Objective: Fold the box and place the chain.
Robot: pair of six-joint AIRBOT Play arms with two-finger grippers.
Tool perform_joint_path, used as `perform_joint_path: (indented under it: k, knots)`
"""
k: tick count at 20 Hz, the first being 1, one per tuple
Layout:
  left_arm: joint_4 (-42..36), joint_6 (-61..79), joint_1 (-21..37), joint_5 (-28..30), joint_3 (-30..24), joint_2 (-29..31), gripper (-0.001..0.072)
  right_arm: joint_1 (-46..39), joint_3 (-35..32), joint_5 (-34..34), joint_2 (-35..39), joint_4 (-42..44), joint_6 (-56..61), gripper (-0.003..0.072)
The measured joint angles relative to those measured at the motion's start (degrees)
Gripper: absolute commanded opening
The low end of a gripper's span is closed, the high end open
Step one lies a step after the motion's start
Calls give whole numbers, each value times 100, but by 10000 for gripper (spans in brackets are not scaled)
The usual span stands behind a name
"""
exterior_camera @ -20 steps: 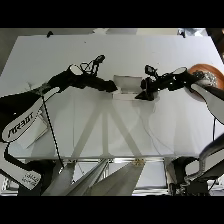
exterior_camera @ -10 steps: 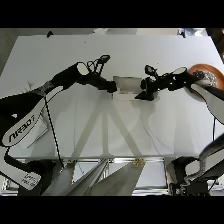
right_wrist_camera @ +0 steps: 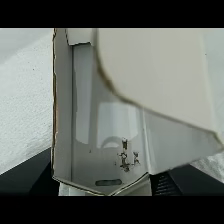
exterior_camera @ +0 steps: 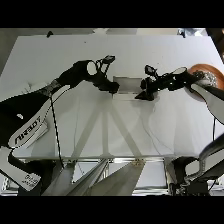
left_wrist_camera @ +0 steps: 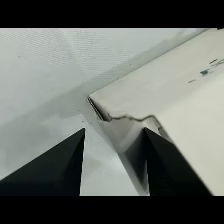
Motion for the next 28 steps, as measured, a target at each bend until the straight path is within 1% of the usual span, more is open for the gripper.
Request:
perform_joint_path:
  k: [3, 6, 8, 13, 17, 18, 20, 21, 22, 23, 27, 28]
  knots:
    - [236, -354, -81, -111, 74, -59, 391, 2, 0, -2, 0, 2, 0, 497]
    - [382, -697, -116, -350, 289, -188, 390, 0, 0, -2, 0, 2, 0, 497]
    - [450, -901, -149, -474, 474, -289, 352, 0, 0, 2, 0, 2, 0, 497]
    - [621, -1364, -251, -787, 911, -549, 351, 0, 0, -2, 0, 0, 2, 497]
    - [848, -1880, -308, -977, 1062, -664, 350, 0, 0, -2, 0, -2, 0, 497]
    - [894, -2031, -317, -1051, 1080, -695, 334, 0, 0, -2, 0, -2, 0, 497]
    - [927, -2291, -330, -1158, 1102, -752, 194, 2, 0, -2, 0, 4, -2, 497]
    - [916, -2380, -334, -1189, 1108, -769, 150, 2, 0, 2, 0, 13, -2, 497]
    - [909, -2455, -337, -1209, 1115, -787, 59, 2, 0, 9, 0, 17, 2, 497]
    - [907, -2518, -337, -1233, 1117, -798, 10, 0, 2, 52, 2, 46, 7, 497]
    - [765, -2583, -334, -1198, 1119, -824, 12, 0, 4, 55, 2, 35, 7, 497]
    - [737, -2597, -334, -1185, 1119, -826, 37, 0, 4, 39, 2, 24, 7, 497]
